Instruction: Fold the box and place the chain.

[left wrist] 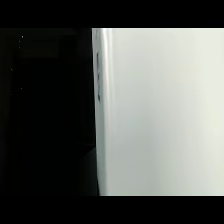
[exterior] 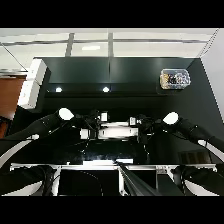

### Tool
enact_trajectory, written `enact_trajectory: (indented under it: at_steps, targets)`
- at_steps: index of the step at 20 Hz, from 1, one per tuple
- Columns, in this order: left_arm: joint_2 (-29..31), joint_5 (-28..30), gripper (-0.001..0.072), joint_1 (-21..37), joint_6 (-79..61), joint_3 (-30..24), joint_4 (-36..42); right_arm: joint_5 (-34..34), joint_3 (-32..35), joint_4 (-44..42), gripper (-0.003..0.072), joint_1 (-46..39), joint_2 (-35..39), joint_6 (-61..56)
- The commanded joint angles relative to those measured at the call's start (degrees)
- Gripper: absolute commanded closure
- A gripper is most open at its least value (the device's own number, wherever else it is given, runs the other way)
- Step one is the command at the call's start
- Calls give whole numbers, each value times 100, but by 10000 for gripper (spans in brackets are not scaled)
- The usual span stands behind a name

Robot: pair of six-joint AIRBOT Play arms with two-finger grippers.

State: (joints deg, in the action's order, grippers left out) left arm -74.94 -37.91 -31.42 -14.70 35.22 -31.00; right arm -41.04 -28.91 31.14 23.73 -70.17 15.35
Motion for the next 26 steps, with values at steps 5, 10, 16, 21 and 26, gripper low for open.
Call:
enact_trajectory:
  at_steps: [5, 10, 16, 21, 26]
  targets:
    - [4, 0, 678, 7, -11, -2, -2, 138, 2, 557, 53, 57, -42, -442]
    - [4, 0, 678, 7, -11, -2, -2, 140, 2, 529, 53, 50, -42, -446]
    - [4, 0, 678, 7, -11, -2, 0, 136, 0, 426, 53, -17, -39, -442]
    - [4, 0, 678, 7, -11, -2, 0, 96, 0, 321, 53, -15, -33, -439]
    - [4, -2, 678, 7, -11, -2, 2, 96, 0, 339, 202, -15, -33, -439]
